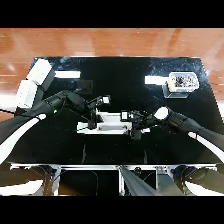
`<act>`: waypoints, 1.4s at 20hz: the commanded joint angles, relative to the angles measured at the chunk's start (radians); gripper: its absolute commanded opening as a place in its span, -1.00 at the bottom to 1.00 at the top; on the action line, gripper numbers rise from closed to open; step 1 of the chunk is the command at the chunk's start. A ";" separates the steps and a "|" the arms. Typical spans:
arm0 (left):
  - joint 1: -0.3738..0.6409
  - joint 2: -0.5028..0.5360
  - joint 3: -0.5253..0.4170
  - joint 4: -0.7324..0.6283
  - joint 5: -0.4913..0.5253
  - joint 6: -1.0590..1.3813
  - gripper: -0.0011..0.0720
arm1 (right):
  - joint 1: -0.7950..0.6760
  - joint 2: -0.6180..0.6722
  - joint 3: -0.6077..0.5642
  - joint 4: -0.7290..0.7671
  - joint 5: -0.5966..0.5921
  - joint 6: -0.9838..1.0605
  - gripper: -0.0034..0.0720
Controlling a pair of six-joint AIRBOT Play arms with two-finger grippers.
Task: Fold the box and place the chain.
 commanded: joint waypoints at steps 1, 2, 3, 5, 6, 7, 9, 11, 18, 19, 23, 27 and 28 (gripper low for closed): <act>0.000 0.001 0.005 0.003 0.069 0.000 -0.78 | 0.001 0.001 0.000 0.001 0.001 0.001 0.37; 0.000 0.001 0.007 0.003 0.088 0.000 -0.76 | 0.001 0.001 0.000 0.001 0.000 0.001 0.37; 0.000 0.001 0.009 0.003 0.096 0.000 -0.61 | 0.001 0.001 0.000 0.001 0.000 0.001 0.37; 0.000 0.001 0.016 0.003 0.092 -0.024 -0.24 | 0.001 0.001 0.000 0.001 0.000 0.001 0.37; 0.000 0.001 0.023 0.003 0.094 -0.042 -0.23 | 0.001 0.001 0.000 0.002 0.000 0.002 0.37; 0.000 0.001 0.030 0.003 0.096 -0.045 -0.22 | 0.001 0.001 0.000 0.002 0.000 0.002 0.37; 0.000 0.002 0.044 0.003 0.096 -0.046 0.21 | 0.001 0.001 0.000 0.002 0.000 0.005 0.37; 0.000 0.005 0.055 0.005 0.109 -0.057 0.39 | 0.001 0.001 0.000 0.002 0.000 0.006 0.37; 0.001 0.027 0.080 0.247 0.266 -0.262 0.37 | 0.001 0.002 0.001 0.002 0.000 0.013 0.37; 0.002 0.039 0.080 0.264 0.283 -0.271 0.37 | 0.001 0.001 0.000 0.002 0.000 0.013 0.37; 0.036 0.128 0.079 0.277 0.294 -0.320 0.36 | 0.001 0.001 0.001 0.002 -0.003 0.013 0.37; 0.103 0.238 0.024 0.268 0.293 -0.380 0.21 | 0.001 0.001 0.000 0.001 -0.003 0.013 0.37; 0.114 0.271 -0.002 0.264 0.288 -0.423 0.21 | 0.001 0.001 0.000 0.001 -0.003 0.013 0.37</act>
